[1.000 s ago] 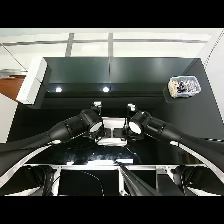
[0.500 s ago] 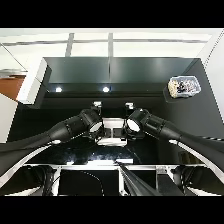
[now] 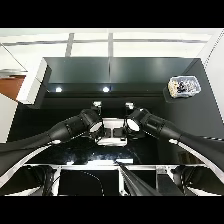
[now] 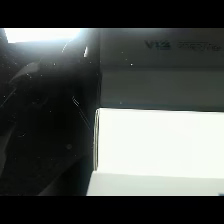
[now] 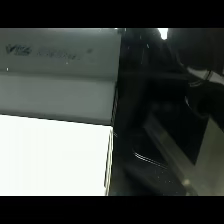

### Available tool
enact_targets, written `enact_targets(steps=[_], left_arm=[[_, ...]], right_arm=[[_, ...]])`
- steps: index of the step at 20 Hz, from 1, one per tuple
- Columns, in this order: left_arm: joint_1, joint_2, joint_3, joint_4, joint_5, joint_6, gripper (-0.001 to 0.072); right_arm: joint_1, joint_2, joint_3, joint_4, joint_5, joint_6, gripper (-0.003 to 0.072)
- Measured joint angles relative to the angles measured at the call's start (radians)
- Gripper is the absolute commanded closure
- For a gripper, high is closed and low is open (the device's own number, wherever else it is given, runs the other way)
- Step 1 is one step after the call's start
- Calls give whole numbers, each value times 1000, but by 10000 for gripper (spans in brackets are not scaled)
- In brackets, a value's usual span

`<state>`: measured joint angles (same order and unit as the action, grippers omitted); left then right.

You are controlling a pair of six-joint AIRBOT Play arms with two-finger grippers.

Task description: Fold the box and place the chain.

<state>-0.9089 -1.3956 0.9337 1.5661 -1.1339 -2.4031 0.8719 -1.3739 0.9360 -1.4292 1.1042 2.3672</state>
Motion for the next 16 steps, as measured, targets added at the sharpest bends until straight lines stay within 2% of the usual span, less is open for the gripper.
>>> enact_targets(steps=[4,8,13,16], left_arm=[[0,0,0,-1,0,0,682],[0,0,0,-3,-1,2,682],[0,0,0,-3,-2,2,681],[0,0,0,-4,-3,2,681]], right_arm=[[-3,12,0,10,7,-17,242],[-14,77,0,14,30,-62,242],[-68,249,8,13,102,-153,242],[-142,373,15,-72,166,-209,242]])
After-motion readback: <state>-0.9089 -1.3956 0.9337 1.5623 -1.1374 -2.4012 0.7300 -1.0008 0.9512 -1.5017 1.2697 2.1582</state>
